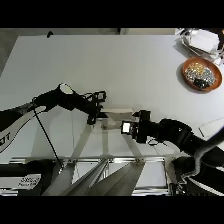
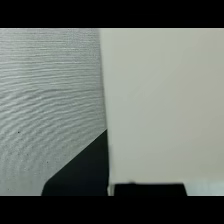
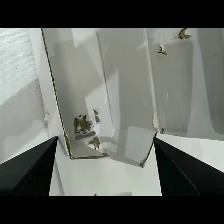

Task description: Fold the box and place the chain.

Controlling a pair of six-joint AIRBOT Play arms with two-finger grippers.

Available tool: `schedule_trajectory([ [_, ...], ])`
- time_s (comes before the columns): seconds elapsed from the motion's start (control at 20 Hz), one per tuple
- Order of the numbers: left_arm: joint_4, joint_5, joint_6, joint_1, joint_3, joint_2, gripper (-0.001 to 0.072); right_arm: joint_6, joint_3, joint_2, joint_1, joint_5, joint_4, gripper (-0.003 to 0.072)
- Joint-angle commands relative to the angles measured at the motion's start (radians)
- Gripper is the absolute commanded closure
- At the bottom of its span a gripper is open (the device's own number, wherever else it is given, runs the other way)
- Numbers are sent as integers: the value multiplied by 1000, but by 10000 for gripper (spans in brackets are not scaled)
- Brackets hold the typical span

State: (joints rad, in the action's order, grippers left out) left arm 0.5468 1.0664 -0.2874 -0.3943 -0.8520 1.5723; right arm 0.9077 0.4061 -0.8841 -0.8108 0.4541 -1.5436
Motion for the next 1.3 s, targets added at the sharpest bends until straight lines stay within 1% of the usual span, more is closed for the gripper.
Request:
schedule_trajectory([
  [0.0, 0, 0, -1, 0, 0, 0, 697, -90, 0, 1, 50, -1, 117, 24],
  [0.2, 0, 0, -1, 0, 0, 0, 697, -332, 0, 1, 104, -1, 352, 23],
  [0.35, 0, 0, -1, 0, 0, 0, 697, -430, 0, 1, 155, 7, 443, 23],
  [0.55, 0, 0, -1, 0, 0, 0, 697, -607, 0, 0, 229, 46, 614, 23],
  [0.85, 0, 0, -1, 0, 0, 0, 697, -768, 0, -31, 304, 109, 767, 23],
  [1.05, 0, 0, -1, 0, 0, 0, 697, -884, 0, -52, 309, 109, 874, 24],
  [1.25, 0, 0, -1, 0, 0, 0, 697, -894, 0, -110, 345, 115, 896, 24],
])
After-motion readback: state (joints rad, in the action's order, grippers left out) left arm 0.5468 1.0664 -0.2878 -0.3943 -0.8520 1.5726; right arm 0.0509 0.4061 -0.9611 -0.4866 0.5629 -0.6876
